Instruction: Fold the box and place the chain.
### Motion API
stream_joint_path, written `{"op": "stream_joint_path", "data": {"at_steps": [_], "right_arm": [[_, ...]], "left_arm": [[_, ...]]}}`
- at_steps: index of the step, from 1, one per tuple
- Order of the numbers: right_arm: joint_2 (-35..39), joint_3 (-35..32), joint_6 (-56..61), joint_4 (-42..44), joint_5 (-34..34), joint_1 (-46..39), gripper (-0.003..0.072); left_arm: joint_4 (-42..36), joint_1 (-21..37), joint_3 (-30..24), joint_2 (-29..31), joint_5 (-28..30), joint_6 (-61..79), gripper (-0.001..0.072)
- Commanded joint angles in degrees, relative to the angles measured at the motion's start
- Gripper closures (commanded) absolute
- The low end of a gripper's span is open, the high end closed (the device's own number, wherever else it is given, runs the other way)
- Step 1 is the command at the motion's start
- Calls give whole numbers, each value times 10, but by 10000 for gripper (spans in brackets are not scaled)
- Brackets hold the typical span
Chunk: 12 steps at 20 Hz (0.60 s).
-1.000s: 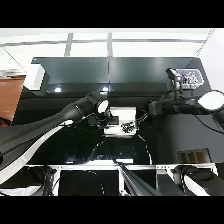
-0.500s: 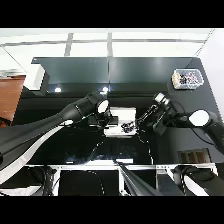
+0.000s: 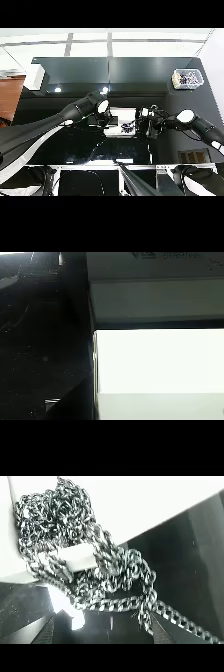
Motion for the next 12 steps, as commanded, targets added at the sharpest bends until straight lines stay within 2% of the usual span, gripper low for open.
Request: {"op": "stream_joint_path", "data": {"at_steps": [1,7,12], "right_arm": [[-17,2,-59,22,2,10,-18],[-31,22,-61,35,8,12,-18],[-52,28,-66,10,9,39,-18]], "left_arm": [[0,0,1,0,0,0,678],[0,0,1,0,2,0,678],[0,0,1,0,2,0,678]]}}
